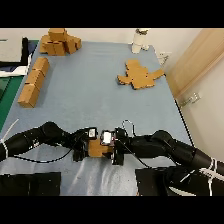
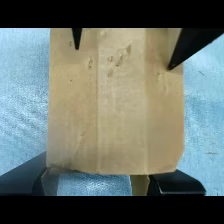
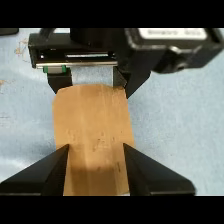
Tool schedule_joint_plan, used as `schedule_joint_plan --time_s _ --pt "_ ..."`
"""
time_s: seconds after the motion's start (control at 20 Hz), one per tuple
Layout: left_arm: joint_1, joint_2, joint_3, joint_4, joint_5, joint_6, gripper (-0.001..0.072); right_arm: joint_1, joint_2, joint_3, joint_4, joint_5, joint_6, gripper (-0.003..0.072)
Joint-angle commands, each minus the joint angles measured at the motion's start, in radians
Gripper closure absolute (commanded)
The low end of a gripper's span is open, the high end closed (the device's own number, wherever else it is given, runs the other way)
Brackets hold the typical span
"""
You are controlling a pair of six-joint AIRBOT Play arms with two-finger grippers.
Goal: Fold the box.
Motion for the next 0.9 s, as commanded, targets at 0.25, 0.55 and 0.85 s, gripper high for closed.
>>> schedule_joint_plan --time_s 0.25,0.55,0.85 --pt "0.000 -0.001 0.000 0.000 0.000 0.000 0.0308 0.107 -0.030 -0.003 -0.146 0.075 -0.036 0.0165" --pt "0.000 -0.001 0.000 0.000 0.000 0.000 0.0308 0.262 -0.027 -0.003 -0.664 0.120 0.413 0.0166" --pt "0.000 -0.001 0.000 0.000 0.000 0.000 0.0308 0.345 -0.027 -0.003 -0.909 0.096 0.680 0.0169"
